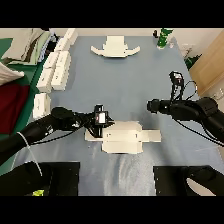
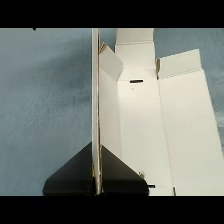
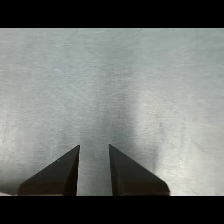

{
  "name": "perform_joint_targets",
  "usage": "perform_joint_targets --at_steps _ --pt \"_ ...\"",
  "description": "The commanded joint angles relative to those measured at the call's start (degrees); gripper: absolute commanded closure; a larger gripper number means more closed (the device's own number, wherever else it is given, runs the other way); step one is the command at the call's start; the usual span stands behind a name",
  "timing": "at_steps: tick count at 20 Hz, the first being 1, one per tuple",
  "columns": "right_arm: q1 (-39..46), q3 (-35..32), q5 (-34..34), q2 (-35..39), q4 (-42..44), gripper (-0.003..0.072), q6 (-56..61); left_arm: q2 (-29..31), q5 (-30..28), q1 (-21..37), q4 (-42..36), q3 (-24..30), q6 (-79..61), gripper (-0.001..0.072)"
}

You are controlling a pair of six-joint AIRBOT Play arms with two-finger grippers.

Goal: Fold the box.

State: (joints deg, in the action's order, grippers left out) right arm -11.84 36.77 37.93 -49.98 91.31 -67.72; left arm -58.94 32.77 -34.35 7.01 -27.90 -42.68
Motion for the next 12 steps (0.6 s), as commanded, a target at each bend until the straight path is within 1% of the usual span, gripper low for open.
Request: perform_joint_targets --at_steps 1,2,5,6,8,12 --pt "-0.07 -0.02 -0.07 0.0 0.31 0.0409 0.02 2.27 -8.04 -3.41 -0.57 2.34 -1.66 0.0696" --pt "-0.07 -0.02 -0.04 0.0 0.31 0.0409 0.02 2.51 -9.44 -4.37 -0.57 3.13 -1.14 0.0696" --pt "-0.07 -0.02 -0.17 0.0 0.52 0.0409 0.02 2.51 -9.44 -6.75 -0.61 3.91 -0.66 0.0695" --pt "-0.07 -0.02 -0.17 0.0 0.52 0.0409 0.02 2.51 -9.46 -7.5 -0.59 3.91 1.53 0.0695" --pt "-0.07 -0.02 -0.22 0.0 0.66 0.0409 0.0 2.51 -9.25 -7.98 -0.55 3.91 5.81 0.0695" --pt "-0.07 -0.07 -0.22 0.0 0.66 0.0409 0.0 2.64 -9.51 -8.2 -0.52 3.91 6.1 0.0695"
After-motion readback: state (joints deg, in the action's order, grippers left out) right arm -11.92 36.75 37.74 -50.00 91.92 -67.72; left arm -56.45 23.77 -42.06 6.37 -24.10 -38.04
